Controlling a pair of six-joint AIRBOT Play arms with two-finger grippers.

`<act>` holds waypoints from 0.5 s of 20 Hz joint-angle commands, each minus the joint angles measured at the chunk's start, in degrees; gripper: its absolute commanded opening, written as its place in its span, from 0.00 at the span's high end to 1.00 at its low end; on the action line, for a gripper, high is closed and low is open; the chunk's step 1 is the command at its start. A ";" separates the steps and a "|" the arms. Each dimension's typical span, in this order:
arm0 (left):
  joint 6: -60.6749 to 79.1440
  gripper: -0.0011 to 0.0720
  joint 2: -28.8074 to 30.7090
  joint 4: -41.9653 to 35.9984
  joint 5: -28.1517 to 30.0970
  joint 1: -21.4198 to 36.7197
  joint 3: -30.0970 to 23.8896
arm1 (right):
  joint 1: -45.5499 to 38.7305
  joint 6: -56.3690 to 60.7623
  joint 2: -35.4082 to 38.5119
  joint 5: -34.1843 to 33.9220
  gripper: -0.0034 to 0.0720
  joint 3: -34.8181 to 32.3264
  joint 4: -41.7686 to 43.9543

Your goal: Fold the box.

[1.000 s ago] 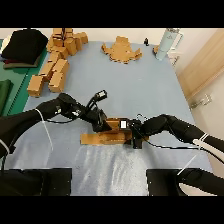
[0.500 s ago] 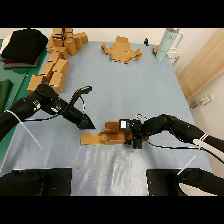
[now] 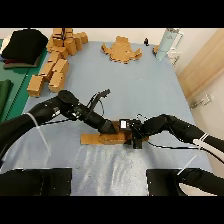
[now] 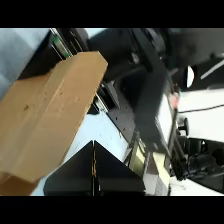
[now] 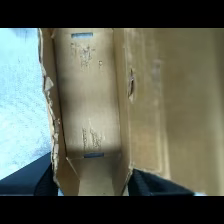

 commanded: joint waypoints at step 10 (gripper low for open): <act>-0.94 0.97 -12.24 -1.09 7.67 4.28 6.36 | 0.04 0.02 0.00 0.02 0.26 0.04 0.02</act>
